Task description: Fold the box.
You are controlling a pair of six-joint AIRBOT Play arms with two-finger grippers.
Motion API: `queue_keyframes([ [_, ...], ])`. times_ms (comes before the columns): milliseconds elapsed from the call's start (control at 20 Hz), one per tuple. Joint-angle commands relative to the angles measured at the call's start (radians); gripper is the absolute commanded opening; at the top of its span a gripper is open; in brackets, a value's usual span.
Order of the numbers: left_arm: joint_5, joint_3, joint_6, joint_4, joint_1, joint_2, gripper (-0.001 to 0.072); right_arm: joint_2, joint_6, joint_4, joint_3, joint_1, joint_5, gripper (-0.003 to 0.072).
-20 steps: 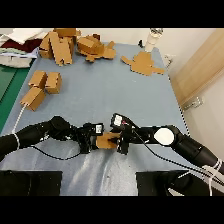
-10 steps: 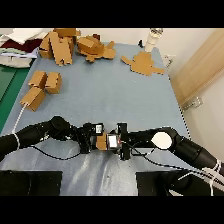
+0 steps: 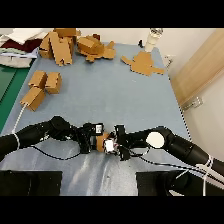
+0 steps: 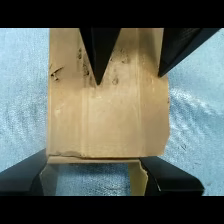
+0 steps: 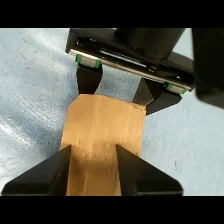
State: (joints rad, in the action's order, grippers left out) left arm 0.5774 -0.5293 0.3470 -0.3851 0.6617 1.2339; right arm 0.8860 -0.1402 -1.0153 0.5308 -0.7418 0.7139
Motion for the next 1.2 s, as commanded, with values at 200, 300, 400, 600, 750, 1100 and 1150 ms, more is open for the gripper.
queue_keyframes([
  [200, 0.000, -0.001, 0.000, 0.000, 0.000, 0.000, 0.0482, 0.031, 0.002, -0.078, 0.001, -0.001, -0.058, 0.0454],
  [300, 0.000, -0.001, 0.000, 0.000, 0.000, 0.000, 0.0482, 0.029, 0.002, -0.079, 0.001, -0.003, -0.060, 0.0349],
  [400, 0.001, -0.001, 0.000, 0.000, 0.000, 0.000, 0.0482, 0.028, -0.002, -0.085, 0.001, -0.011, -0.060, 0.0271],
  [600, 0.002, -0.001, 0.000, 0.000, 0.000, 0.000, 0.0482, 0.027, -0.023, -0.101, 0.001, -0.041, -0.059, 0.0217],
  [750, 0.002, -0.001, 0.000, 0.000, 0.000, 0.000, 0.0482, 0.027, -0.027, -0.104, 0.001, -0.047, -0.060, 0.0206],
  [1100, 0.003, -0.001, 0.000, 0.000, 0.000, 0.000, 0.0482, -0.030, -0.037, -0.115, 0.002, -0.052, -0.063, 0.0166],
  [1150, 0.002, -0.001, 0.000, 0.000, 0.000, 0.000, 0.0482, -0.040, -0.050, -0.115, 0.002, -0.052, -0.064, 0.0166],
])
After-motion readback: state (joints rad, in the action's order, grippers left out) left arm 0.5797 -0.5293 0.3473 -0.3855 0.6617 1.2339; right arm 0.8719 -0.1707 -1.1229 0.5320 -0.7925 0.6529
